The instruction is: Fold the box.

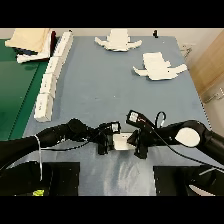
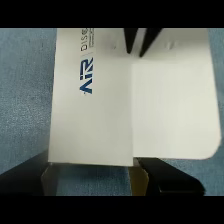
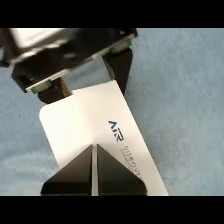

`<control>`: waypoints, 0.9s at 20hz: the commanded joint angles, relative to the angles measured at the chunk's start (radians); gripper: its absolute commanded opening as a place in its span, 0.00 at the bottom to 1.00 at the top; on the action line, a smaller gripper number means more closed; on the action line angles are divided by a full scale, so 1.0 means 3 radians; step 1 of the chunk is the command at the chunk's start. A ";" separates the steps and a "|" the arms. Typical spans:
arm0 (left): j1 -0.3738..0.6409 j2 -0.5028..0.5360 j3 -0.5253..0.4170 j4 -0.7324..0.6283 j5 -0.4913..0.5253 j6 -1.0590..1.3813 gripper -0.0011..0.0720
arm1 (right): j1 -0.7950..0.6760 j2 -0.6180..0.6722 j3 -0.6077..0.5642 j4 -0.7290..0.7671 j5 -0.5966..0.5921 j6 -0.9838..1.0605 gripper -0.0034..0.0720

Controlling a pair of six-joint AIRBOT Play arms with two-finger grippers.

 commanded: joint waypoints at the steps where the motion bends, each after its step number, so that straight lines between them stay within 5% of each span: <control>1: 0.0001 0.0001 0.0000 0.0004 -0.0001 0.0001 0.64 | 0.0365 0.0249 -0.0231 -0.0362 -0.0375 -0.0062 0.24; 2: 0.0001 0.0001 0.0000 0.0004 -0.0001 0.0001 0.64 | 0.0427 0.0247 -0.0281 -0.0478 -0.0387 -0.0065 0.42; 3: 0.0001 0.0001 0.0000 0.0004 -0.0003 0.0001 0.64 | 0.0477 0.0240 -0.0328 -0.0623 -0.0394 -0.0094 0.50; 5: 0.0001 0.0001 0.0000 0.0004 -0.0001 0.0001 0.64 | 0.0490 0.0200 -0.0354 -0.0919 -0.0429 -0.0125 0.51; 7: 0.0001 0.0001 0.0000 0.0004 0.0001 0.0001 0.64 | 0.0490 0.0178 -0.0354 -0.1167 -0.0534 -0.0125 0.67; 10: 0.0001 0.0001 0.0000 0.0004 -0.0001 0.0001 0.64 | 0.0490 0.0181 -0.0354 -0.1278 -0.0682 -0.0125 0.73; 11: 0.0001 0.0001 0.0000 0.0004 0.0000 0.0000 0.64 | 0.0490 0.0181 -0.0354 -0.1269 -0.0683 -0.0125 0.82; 18: 0.0001 0.0001 0.0000 0.0004 0.0000 0.0001 0.64 | 0.0490 0.0207 -0.0354 -0.1236 -0.0778 -0.0125 0.83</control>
